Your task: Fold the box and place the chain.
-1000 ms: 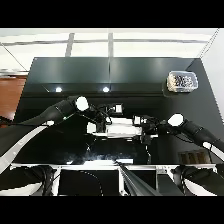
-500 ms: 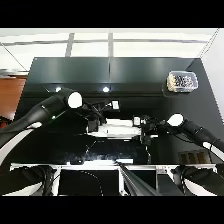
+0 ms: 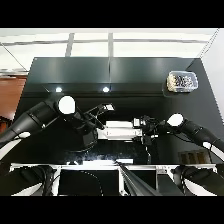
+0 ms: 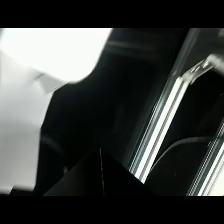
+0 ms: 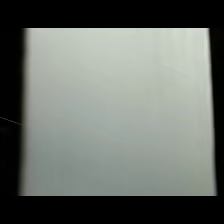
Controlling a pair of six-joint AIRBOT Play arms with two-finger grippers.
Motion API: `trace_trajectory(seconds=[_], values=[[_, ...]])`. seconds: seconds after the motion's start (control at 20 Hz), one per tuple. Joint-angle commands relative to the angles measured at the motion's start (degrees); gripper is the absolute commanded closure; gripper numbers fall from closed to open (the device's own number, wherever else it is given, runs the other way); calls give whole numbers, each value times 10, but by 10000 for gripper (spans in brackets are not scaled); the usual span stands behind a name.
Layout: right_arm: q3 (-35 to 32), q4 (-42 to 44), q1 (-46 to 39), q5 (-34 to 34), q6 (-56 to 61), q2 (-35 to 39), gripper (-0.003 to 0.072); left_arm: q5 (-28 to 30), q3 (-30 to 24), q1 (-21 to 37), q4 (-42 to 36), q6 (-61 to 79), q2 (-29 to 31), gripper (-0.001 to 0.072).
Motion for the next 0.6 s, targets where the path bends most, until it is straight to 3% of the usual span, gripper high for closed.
trace_trajectory(seconds=[0.0, 0.15, 0.25, 0.35, 0.55], values=[[0, 0, 1, 1, -1, 0, 510, 189, -40, -11, -105, -13, 2, 685], [0, 0, 1, 1, -1, 0, 510, 363, -47, -2, -130, -5, 0, 683], [0, 2, 1, 1, -1, 0, 510, 425, -47, 9, -130, -5, -13, 684], [0, 6, 1, 1, -1, 0, 510, 430, -47, 19, -129, -5, -39, 684], [0, 14, 1, 0, -1, 0, 511, 364, -47, 13, -127, -5, -93, 684]])
